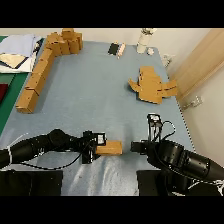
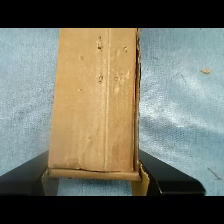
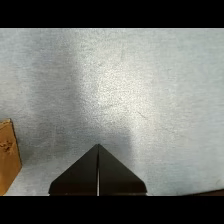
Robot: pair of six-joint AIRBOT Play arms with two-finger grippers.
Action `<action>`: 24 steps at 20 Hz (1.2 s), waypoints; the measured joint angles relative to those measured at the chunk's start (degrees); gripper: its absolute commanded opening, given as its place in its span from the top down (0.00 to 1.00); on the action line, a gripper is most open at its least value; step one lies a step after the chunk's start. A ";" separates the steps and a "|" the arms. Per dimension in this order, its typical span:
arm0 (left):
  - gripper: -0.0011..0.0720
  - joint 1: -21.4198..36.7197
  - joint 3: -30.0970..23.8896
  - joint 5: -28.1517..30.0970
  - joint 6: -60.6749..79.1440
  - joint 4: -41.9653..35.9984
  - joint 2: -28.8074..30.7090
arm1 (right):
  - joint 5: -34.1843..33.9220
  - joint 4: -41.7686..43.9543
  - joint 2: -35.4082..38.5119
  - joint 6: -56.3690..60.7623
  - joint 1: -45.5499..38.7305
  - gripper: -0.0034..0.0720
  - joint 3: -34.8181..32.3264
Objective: Fold the box.
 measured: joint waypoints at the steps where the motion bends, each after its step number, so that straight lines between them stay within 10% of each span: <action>1: 0.35 0.00 0.00 0.00 -0.39 -0.04 0.00 | 0.04 -0.13 -0.22 0.00 0.00 0.95 0.00; 13: 0.35 2.80 0.00 5.18 -14.32 3.04 4.98 | 1.46 -0.33 -0.83 0.22 -0.02 0.95 0.00; 24: 0.35 30.64 0.00 -10.19 -45.57 29.03 15.67 | 1.73 -2.29 -0.83 0.26 -0.04 0.95 0.00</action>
